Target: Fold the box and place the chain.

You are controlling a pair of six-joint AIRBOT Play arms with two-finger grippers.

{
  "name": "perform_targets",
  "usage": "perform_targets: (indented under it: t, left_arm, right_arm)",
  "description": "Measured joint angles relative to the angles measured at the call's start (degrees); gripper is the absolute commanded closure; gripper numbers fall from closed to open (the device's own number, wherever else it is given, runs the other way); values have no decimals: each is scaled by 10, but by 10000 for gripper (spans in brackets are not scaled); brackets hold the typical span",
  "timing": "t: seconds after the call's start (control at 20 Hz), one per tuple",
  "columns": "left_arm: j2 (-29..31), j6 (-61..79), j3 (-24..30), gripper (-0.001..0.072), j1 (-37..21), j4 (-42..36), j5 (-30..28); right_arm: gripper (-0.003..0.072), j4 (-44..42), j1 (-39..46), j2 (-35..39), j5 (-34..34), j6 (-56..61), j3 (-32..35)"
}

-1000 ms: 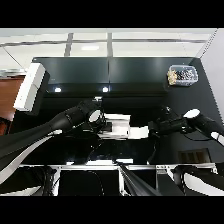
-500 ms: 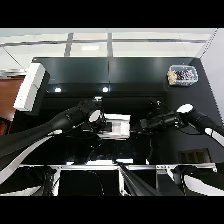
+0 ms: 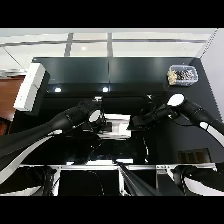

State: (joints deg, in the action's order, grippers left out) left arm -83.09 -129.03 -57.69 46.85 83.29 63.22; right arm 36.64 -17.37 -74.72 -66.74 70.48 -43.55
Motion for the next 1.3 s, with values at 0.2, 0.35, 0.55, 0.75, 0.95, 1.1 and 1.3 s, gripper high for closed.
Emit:
perform_targets:
  t: [0.2, 0.35, 0.55, 0.75, 0.95, 1.1, 1.3]
  left_arm:
    - [0, -1, 0, 683, 0, 0, 1]
    - [0, -2, 0, 683, 0, 2, 4]
    - [-1, 1, 0, 683, 0, -2, 0]
    - [-1, 0, 0, 683, 0, -2, -1]
    - [-1, 0, 0, 683, 0, -1, -1]
    - [-1, 0, 0, 683, 0, 0, -1]
    - [-1, 0, 0, 683, 0, 0, 0]
  right_arm:
    - [390, 70, -45, 0, 14, 98, -38]
    - [390, 114, -76, 0, 30, 171, -52]
    - [390, 187, -126, 0, 58, 268, -63]
    - [390, 266, -168, 0, 79, 358, -71]
    - [390, 351, -209, -2, 94, 450, -76]
    - [391, 405, -240, -14, 96, 511, -88]
    - [391, 447, -270, -44, 77, 564, -116]
